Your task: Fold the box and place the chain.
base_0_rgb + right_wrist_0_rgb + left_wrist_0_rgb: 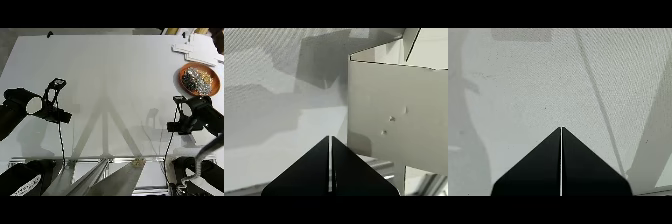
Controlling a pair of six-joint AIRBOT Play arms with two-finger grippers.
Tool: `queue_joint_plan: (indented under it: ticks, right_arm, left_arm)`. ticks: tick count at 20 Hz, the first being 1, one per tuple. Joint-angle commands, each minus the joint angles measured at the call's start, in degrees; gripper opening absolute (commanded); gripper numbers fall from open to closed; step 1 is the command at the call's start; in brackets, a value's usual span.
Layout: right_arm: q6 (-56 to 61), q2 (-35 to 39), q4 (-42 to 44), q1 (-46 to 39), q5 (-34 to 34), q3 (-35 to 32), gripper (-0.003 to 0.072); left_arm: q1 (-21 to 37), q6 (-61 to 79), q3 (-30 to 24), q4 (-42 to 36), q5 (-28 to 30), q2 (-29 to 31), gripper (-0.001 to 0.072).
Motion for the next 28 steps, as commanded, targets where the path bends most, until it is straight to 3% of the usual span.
queue_joint_plan:
  ticks: [1, 10, 13, 16, 18, 20, 23, 24, 25, 26, 28]
  right_arm:
    - [0.02, -0.04, 0.0, -0.02, 0.0, 0.0, 0.0021]
    - [0.5, -0.04, 0.5, -0.02, -1.07, 0.0, 0.0022]
    - [0.52, -0.04, 3.87, -0.02, -9.29, 0.83, 0.0021]
    - [-10.82, -0.04, 1.14, -0.02, -1.18, 8.33, 0.0021]
    - [-15.37, -0.13, -10.12, -0.83, 1.53, 13.66, 0.0019]
    - [-15.32, -1.49, -19.19, -7.37, 1.29, 15.21, 0.0019]
    - [-22.75, -3.43, -21.77, -24.61, -1.6, 15.21, 0.0025]
    - [-25.88, -3.58, -21.73, -30.29, -4.81, 15.21, 0.0183]
    - [-26.67, -3.93, -21.66, -34.86, -6.69, 15.21, 0.0418]
    - [-27.08, -4.5, -21.75, -38.93, -6.95, 15.21, 0.048]
    - [-28.68, -5.75, -21.77, -44.7, -6.51, 15.21, 0.0481]
  left_arm:
    - [0.02, 0.02, 0.0, 0.02, 0.02, 0.02, 0.001]
    - [0.02, 0.0, 0.0, 0.02, 0.02, 0.02, 0.001]
    - [0.02, 0.0, 0.0, 0.02, 0.0, 0.02, 0.001]
    - [0.02, 0.0, 0.0, 0.0, 0.02, 0.02, 0.001]
    - [0.02, 0.0, 0.0, 0.0, 0.02, 0.02, 0.001]
    - [0.04, 0.02, 0.0, 0.02, 0.0, 0.02, 0.001]
    - [0.02, 0.02, 0.0, 0.0, 0.02, 0.02, 0.001]
    - [0.02, 0.0, 0.0, 0.02, 0.02, 0.02, 0.001]
    - [0.02, 0.02, 0.0, 0.02, 0.0, 0.02, 0.001]
    - [0.02, 0.0, 0.0, 0.0, 0.02, 0.02, 0.001]
    - [0.02, 0.0, 0.0, 0.02, 0.02, 0.02, 0.001]
